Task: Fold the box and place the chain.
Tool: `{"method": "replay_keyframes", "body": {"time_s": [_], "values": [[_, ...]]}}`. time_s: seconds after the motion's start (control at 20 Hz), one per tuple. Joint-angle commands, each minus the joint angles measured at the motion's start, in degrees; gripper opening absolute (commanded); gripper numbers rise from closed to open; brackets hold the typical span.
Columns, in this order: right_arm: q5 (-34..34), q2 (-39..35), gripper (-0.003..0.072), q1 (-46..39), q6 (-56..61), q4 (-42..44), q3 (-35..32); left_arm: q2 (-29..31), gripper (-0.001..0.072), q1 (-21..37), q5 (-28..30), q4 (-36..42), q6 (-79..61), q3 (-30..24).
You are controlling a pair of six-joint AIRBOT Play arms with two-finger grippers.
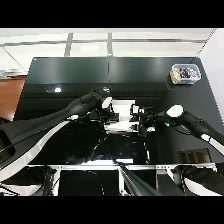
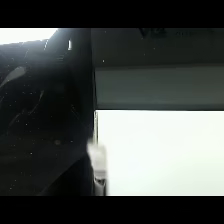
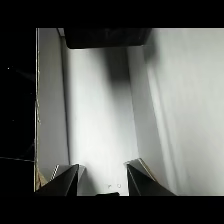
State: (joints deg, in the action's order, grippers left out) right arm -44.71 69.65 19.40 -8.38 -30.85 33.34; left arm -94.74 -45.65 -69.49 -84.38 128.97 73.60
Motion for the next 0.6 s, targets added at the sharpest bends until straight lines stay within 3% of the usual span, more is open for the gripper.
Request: {"method": "replay_keyframes", "body": {"time_s": [0.0, 0.05, 0.1, 0.15, 0.2, 0.25, 0.3, 0.55], "values": [[-0.1, 0.1, 0.0194, 0.0, 0.5, 0.2, -0.2, 0.0, 0.0026, 0.0, 0.0, 0.0, 0.0, 0.0], [-0.1, 0.1, 0.0278, 0.0, 0.7, 0.3, -0.2, 0.0, 0.0026, 0.0, 0.0, 0.0, 0.0, 0.0], [-0.1, 0.1, 0.0459, 0.0, 0.7, 0.5, -0.2, 0.0, 0.0026, 0.0, 0.0, 0.0, 0.0, 0.0], [-0.1, 0.1, 0.0397, 0.0, 1.4, 0.1, -0.2, 0.0, 0.0026, 0.0, 0.0, 0.0, 0.0, 0.0], [-0.2, 0.0, 0.0188, 0.0, 2.8, -0.3, -0.2, 0.0, 0.0026, 0.0, 0.0, 0.0, 0.0, 0.0], [-0.5, -0.2, 0.0065, 0.0, 4.3, -1.0, -0.2, 0.0, 0.0026, 0.0, 0.0, 0.0, 0.0, 0.0], [-1.9, -0.9, 0.0015, -0.3, 7.8, -2.2, -0.1, 0.0, 0.0026, 0.0, 0.0, 0.0, 0.0, 0.0], [-15.3, -8.1, 0.0014, -12.5, 52.7, -23.8, 6.5, 0.0, 0.0026, 0.0, -0.1, 0.0, 0.0, 0.0]]}}
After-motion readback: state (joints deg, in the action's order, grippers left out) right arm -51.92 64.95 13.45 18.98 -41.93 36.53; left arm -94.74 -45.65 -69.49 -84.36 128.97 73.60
